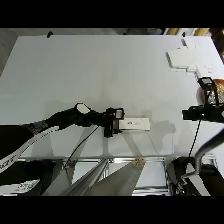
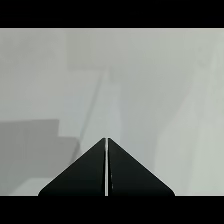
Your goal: Fold the box and place the chain.
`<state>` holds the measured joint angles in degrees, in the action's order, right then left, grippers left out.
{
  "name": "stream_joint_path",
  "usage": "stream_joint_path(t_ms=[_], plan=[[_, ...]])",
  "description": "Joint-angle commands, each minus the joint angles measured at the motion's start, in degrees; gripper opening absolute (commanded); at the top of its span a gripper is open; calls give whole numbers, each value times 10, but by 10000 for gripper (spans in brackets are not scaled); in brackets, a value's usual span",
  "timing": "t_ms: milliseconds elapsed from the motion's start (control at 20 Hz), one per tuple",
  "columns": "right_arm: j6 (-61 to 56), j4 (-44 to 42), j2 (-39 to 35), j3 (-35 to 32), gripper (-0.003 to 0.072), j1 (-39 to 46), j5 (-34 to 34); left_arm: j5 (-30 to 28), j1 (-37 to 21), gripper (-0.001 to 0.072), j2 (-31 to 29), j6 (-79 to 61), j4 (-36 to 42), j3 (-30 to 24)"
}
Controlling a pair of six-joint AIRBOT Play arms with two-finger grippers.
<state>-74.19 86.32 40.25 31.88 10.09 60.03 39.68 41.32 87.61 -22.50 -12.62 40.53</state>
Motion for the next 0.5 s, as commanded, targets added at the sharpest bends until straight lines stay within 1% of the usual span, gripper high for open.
stream_joint_path(t_ms=[0,200,350,450], plan=[[-8,2,1,0,18,17,7,0,0,208,0,0,0,0],[-8,2,1,0,18,17,7,1,0,208,0,0,2,0],[-8,2,1,0,18,17,7,20,2,209,-1,-5,5,0],[-8,2,1,0,18,17,7,21,2,208,-1,-5,5,0]])
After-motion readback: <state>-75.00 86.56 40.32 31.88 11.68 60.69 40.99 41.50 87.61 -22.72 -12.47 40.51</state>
